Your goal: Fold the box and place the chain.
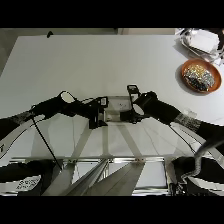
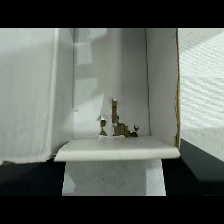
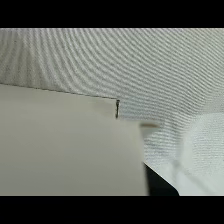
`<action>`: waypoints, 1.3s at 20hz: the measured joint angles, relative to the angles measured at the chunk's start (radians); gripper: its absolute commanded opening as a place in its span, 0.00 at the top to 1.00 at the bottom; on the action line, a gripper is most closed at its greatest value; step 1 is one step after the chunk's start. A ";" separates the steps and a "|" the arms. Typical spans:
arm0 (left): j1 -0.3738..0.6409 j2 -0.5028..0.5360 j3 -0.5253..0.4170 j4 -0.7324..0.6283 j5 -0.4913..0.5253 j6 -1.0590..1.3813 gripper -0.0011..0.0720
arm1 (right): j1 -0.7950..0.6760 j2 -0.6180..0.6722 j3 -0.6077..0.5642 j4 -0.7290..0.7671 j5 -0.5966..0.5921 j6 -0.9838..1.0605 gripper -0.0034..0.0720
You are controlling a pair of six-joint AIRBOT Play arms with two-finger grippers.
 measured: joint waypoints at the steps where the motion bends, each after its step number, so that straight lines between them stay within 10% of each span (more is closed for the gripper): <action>1: 0.000 0.000 0.000 0.001 0.000 0.002 0.70 | 0.000 -0.002 0.000 -0.002 -0.003 -0.007 0.64; 3: 0.000 0.000 0.000 0.003 0.000 0.006 0.70 | 0.000 -0.002 -0.001 -0.004 0.001 -0.008 0.40; 14: 0.000 0.000 0.000 0.002 0.000 0.002 0.70 | -0.133 0.278 0.063 0.005 0.187 -0.299 0.34; 21: 0.000 0.000 0.000 0.001 0.000 0.002 0.70 | -0.594 0.397 0.132 -0.003 0.144 -0.572 0.42; 26: 0.000 0.000 0.000 0.001 0.000 0.002 0.70 | -0.941 0.231 0.272 0.011 0.101 -0.757 0.42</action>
